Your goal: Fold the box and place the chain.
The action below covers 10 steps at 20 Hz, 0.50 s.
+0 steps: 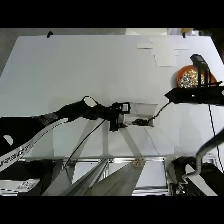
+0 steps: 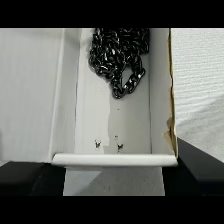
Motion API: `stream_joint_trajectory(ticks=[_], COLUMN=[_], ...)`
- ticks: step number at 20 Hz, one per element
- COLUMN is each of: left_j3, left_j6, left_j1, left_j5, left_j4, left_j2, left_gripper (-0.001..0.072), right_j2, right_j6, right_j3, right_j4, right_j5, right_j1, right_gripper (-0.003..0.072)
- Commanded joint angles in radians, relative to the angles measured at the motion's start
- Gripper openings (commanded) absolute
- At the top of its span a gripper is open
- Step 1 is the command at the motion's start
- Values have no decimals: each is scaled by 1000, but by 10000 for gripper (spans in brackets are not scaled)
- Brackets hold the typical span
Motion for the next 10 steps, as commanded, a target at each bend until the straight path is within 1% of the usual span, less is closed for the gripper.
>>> stream_joint_trajectory(ticks=[1, 4, 6, 9, 10], left_j3=[0, 0, 0, 0, 0], left_j6=[0, 0, 0, 0, 0], left_j1=[0, 0, 0, 0, 0], left_j5=[0, 0, 0, 0, 0], left_j4=[0, 0, 0, 0, 0], left_j2=[0, 0, 0, 0, 0], left_gripper=[333, 333, 333, 333, 333], right_j2=[-104, -206, -264, -333, -354], right_j6=[112, 119, 119, 174, 203], right_j3=[24, 21, 21, 21, 21], right_j4=[-232, -248, -280, -364, -395], right_j5=[-58, -63, -87, -108, -107], right_j1=[-22, 5, 50, 94, 101], right_gripper=[15, 20, 268, 280, 328])
